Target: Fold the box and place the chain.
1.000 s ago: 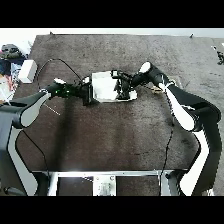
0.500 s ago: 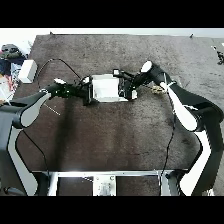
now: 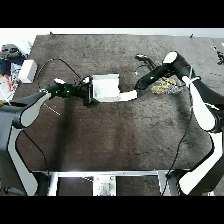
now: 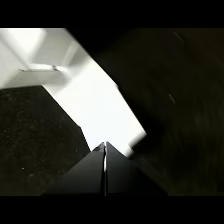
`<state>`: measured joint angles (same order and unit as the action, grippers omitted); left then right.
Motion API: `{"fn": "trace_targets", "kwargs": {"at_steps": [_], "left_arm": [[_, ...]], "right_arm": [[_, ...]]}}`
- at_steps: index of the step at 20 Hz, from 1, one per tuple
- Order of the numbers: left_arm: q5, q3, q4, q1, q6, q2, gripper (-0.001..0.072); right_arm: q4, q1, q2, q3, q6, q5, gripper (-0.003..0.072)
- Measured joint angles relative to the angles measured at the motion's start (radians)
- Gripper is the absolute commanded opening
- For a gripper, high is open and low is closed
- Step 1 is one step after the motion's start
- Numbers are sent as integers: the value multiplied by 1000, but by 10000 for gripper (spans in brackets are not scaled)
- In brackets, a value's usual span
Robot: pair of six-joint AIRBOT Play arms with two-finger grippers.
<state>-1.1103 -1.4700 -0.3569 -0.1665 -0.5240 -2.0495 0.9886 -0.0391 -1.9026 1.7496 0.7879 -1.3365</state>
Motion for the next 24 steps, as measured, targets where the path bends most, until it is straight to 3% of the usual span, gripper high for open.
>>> {"fn": "trace_targets", "kwargs": {"at_steps": [6,14,15,16,18,19,20,21,24], "left_arm": [[0,0,0,0,0,0,346],[0,0,0,0,0,0,346],[0,0,0,0,0,0,346],[0,0,0,0,0,0,346],[0,0,0,0,0,0,346],[0,0,0,0,0,0,346],[0,0,0,0,0,0,347],[0,0,0,0,0,0,346],[0,0,-1,0,0,0,346]], "right_arm": [[-91,79,6,-92,133,33,12],[-118,39,-11,-206,178,161,13],[-134,28,-13,-210,172,167,36],[-155,17,-13,-214,161,176,141],[-211,5,-9,-218,145,179,163],[-233,0,-6,-219,138,182,225],[-251,-7,-3,-217,135,185,386],[-265,-14,-2,-213,130,181,437],[-289,-44,2,-188,127,167,437]]}}
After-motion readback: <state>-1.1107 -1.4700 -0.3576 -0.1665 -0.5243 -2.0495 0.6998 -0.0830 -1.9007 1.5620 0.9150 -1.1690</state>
